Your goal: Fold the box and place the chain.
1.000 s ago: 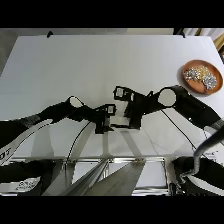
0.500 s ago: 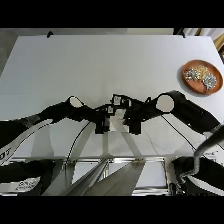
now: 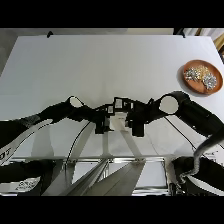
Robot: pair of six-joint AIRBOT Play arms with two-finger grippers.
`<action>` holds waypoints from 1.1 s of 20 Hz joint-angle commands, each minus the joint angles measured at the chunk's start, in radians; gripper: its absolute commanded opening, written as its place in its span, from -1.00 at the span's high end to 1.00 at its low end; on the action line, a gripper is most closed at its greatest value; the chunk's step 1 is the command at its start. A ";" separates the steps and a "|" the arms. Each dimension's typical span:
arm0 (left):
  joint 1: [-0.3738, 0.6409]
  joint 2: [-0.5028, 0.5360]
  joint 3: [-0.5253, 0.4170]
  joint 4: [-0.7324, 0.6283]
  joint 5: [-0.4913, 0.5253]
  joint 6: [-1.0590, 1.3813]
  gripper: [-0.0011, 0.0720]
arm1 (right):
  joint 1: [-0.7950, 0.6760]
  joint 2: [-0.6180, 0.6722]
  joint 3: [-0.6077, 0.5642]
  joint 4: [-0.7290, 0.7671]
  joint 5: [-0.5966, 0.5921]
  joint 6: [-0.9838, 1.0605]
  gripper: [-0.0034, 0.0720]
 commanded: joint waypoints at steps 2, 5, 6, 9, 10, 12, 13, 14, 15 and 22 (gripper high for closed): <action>0.001 0.001 0.000 0.000 0.000 0.000 -0.11 | -0.018 0.003 0.000 -0.031 -0.008 0.012 0.26; 0.001 0.001 0.000 0.000 0.000 0.000 -0.11 | -0.018 0.003 0.000 -0.031 -0.028 0.011 0.26; 0.001 0.001 0.000 0.000 0.000 0.000 -0.11 | -0.018 0.003 0.000 -0.031 -0.038 0.011 0.26; 0.001 0.001 0.000 0.000 0.000 0.000 -0.11 | -0.018 0.003 -0.002 -0.027 -0.044 0.011 0.26; 0.001 0.001 0.000 0.000 0.000 0.000 -0.11 | -0.018 0.003 -0.005 -0.021 -0.043 0.011 0.26; 0.001 0.001 0.000 0.000 0.000 0.000 -0.11 | -0.018 0.003 -0.008 -0.008 -0.042 0.011 0.27; 0.001 0.001 0.000 0.000 0.000 0.000 -0.11 | -0.018 0.003 -0.008 -0.008 -0.043 0.011 0.29; 0.001 0.001 0.000 0.000 0.000 0.000 -0.11 | -0.018 0.003 -0.008 -0.009 -0.046 0.011 0.33; 0.001 0.001 0.000 0.000 0.000 0.000 -0.11 | -0.018 0.003 -0.008 -0.012 -0.050 0.011 0.45; 0.001 0.001 0.000 0.000 0.000 0.000 -0.11 | -0.018 0.003 -0.010 -0.018 -0.056 0.011 0.80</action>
